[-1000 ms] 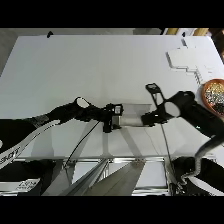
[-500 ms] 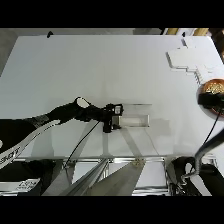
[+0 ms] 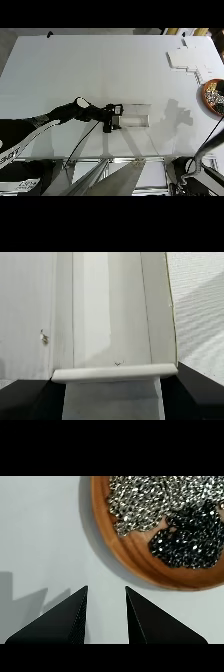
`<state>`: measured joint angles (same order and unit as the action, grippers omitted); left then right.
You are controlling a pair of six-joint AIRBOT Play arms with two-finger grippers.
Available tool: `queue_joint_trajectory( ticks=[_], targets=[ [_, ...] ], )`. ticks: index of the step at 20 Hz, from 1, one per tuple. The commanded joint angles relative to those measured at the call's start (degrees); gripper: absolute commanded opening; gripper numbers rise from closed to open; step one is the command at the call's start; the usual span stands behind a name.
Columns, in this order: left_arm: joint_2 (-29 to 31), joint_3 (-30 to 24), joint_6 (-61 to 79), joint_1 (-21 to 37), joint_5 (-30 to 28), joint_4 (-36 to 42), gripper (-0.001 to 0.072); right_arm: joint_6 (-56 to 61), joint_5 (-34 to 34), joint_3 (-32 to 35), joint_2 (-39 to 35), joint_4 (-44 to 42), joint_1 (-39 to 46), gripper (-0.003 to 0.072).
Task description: Fold the box and place the chain.
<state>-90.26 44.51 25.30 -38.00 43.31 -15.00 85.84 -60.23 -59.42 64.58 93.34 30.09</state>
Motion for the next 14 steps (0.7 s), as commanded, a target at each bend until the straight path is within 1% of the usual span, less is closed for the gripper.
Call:
queue_joint_trajectory(
  ticks=[1,3,7,10,13,14],
  targets=[
    [0.07,0.02,0.02,0.04,0.02,-0.02,0.0274,-4.92,5.27,-1.31,5.97,3.13,4.98,0.0238],
    [0.04,0.02,0.02,0.04,0.00,-0.02,0.0274,-5.57,7.50,-1.33,8.28,3.06,8.52,0.0237],
    [0.04,0.02,0.02,0.04,0.00,-0.02,0.0274,-5.51,8.17,-1.31,13.18,2.38,13.86,0.0236],
    [0.04,0.02,0.02,0.04,0.00,-0.02,0.0274,-5.53,8.98,-1.31,16.50,1.68,14.67,0.0236],
    [0.04,0.02,0.04,0.04,0.02,0.00,0.0274,-5.60,10.47,-1.31,18.93,-2.03,14.51,0.0236],
    [0.04,0.02,0.02,0.04,0.00,-0.02,0.0274,-5.57,10.69,-1.31,19.65,-2.12,14.51,0.0236]
  ],
)
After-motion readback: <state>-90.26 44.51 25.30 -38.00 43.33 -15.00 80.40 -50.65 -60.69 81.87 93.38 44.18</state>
